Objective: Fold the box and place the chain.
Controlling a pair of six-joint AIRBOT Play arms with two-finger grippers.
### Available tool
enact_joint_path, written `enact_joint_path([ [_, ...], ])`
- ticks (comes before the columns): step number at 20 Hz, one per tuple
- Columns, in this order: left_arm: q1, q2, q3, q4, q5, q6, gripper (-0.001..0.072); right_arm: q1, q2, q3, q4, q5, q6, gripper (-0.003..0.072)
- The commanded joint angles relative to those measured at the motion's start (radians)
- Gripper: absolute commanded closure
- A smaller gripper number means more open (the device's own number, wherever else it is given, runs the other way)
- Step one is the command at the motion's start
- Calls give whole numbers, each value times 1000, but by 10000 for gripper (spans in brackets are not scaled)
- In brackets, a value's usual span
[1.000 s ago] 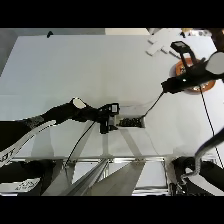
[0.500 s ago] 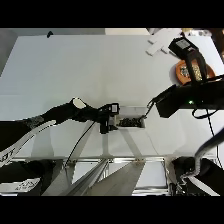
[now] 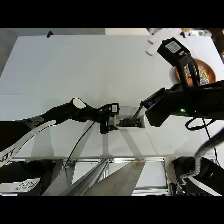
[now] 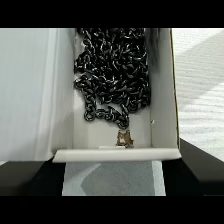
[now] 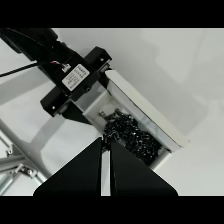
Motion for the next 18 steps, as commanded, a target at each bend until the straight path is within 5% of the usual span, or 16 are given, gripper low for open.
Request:
enact_joint_path([
  [1,0,1,0,0,0,0,611,8,-11,-6,1,-29,3,670],
  [18,0,1,0,0,0,0,611,8,-164,-364,120,-185,-130,670],
])
